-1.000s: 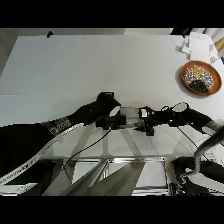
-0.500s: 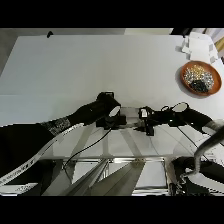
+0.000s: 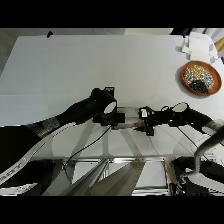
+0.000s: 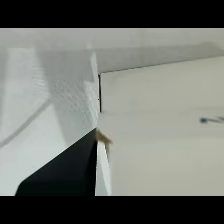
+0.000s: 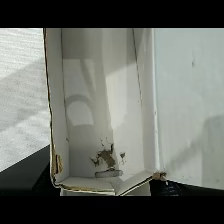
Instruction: Fold the box and place the chain.
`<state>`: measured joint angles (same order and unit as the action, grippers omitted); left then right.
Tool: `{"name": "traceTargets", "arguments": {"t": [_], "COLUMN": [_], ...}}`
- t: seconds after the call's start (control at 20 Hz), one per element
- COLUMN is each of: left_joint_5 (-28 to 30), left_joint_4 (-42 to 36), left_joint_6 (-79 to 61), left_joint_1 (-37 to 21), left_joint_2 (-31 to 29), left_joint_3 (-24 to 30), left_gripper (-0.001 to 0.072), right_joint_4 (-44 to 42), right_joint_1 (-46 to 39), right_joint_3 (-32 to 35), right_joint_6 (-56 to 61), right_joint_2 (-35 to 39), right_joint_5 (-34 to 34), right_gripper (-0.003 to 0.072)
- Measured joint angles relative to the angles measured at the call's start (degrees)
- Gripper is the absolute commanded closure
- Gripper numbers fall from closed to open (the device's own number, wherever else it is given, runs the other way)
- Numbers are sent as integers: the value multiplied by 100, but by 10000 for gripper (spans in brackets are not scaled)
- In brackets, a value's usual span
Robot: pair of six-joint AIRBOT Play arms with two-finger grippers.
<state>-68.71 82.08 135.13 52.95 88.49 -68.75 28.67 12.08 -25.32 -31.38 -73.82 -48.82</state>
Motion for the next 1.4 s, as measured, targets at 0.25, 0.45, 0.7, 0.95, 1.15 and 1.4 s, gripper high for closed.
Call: {"name": "traceTargets", "arguments": {"t": [0.25,0.45,0.7,0.95,1.15,1.4], "left_joint_5": [-214,-715,-752,496,1248,1711], "left_joint_4": [-63,-74,-262,-1567,-2806,-3965], "left_joint_6": [-837,-1878,-4422,-7770,-10974,-13615], "left_joint_1": [-120,-282,-658,-1622,-2345,-2557], "left_joint_2": [-479,-1040,-1989,-2671,-2433,-1537], "left_joint_3": [2,7,691,2216,3025,3285], "left_gripper": [487,479,291,178,73,12], "right_joint_4": [0,0,0,0,0,0], "right_joint_1": [0,0,0,0,0,0], "right_joint_3": [-2,0,-2,-2,-2,0], "right_joint_6": [0,0,0,0,0,0], "right_joint_2": [0,0,0,0,0,0], "right_joint_5": [0,0,0,0,0,0], "right_gripper": [348,348,348,348,348,348]}}
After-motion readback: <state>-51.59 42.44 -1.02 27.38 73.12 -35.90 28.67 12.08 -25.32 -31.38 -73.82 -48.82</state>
